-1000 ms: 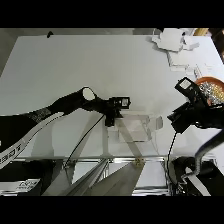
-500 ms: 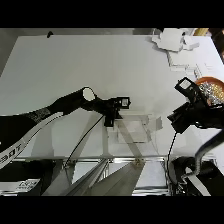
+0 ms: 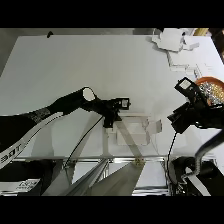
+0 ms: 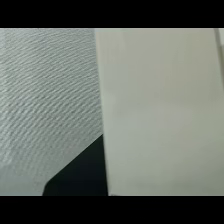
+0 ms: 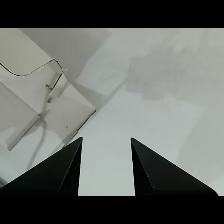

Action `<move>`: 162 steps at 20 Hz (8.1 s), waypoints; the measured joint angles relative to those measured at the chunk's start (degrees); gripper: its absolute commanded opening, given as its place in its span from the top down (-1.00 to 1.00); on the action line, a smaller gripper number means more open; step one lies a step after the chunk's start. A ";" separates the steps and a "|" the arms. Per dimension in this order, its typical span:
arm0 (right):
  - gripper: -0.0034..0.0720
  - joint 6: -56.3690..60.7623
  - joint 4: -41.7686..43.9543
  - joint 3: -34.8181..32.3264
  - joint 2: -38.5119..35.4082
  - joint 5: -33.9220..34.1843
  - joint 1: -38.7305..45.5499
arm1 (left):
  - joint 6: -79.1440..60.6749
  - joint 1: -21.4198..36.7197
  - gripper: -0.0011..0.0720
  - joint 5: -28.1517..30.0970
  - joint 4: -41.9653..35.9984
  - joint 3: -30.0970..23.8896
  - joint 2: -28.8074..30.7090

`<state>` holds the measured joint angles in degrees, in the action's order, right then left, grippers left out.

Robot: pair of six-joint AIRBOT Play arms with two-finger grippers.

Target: Fold the box and place the chain.

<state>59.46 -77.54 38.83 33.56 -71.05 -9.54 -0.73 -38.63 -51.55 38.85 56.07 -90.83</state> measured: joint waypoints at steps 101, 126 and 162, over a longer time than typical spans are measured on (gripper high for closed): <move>0.85 -12.96 6.95 -0.74 3.98 2.51 -1.03 | 9.77 -0.04 0.94 5.70 5.11 0.04 1.77; -0.91 -31.95 1.49 -29.46 -6.62 30.67 -28.74 | 9.77 -0.02 0.94 5.66 5.09 0.04 1.77; -0.91 -36.81 2.29 -29.03 0.83 36.81 -26.36 | 9.77 -0.02 0.94 5.68 5.09 0.02 1.77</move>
<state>22.65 -75.24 9.80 34.39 -34.24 -35.90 9.04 -38.65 -45.87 43.94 56.10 -89.06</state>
